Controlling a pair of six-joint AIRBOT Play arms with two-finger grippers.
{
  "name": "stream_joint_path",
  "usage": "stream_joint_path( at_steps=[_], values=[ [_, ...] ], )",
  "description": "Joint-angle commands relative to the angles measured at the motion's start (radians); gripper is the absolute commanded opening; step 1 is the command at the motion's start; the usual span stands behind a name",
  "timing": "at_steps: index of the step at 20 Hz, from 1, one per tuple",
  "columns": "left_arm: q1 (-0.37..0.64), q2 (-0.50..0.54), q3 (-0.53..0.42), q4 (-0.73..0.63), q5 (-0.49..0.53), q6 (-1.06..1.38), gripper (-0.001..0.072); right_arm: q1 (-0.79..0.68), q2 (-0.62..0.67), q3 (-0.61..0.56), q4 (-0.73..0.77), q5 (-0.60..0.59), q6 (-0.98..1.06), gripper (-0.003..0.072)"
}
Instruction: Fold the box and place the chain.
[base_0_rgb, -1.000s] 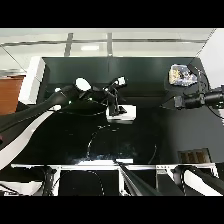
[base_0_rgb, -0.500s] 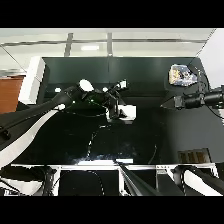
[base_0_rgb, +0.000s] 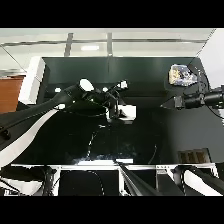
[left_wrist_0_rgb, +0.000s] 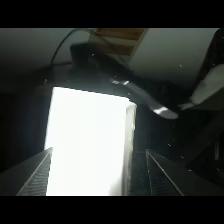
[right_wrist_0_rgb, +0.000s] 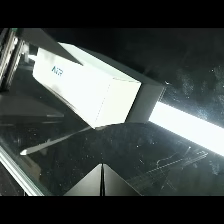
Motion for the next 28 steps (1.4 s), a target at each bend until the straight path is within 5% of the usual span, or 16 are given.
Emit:
stream_joint_path(
  at_steps=[1,13,28],
  values=[
    [0.000,-0.002,0.009,0.005,0.057,0.000,0.0712,0.000,0.001,0.000,0.000,0.000,0.000,0.0013],
    [-0.001,-0.002,0.009,0.103,-0.050,-0.069,0.0710,0.000,0.001,0.000,0.000,0.001,0.000,0.0013],
    [-0.073,-0.021,0.009,0.257,0.020,0.008,0.0707,0.000,0.001,0.000,0.000,-0.004,0.000,0.0013]
  ],
)
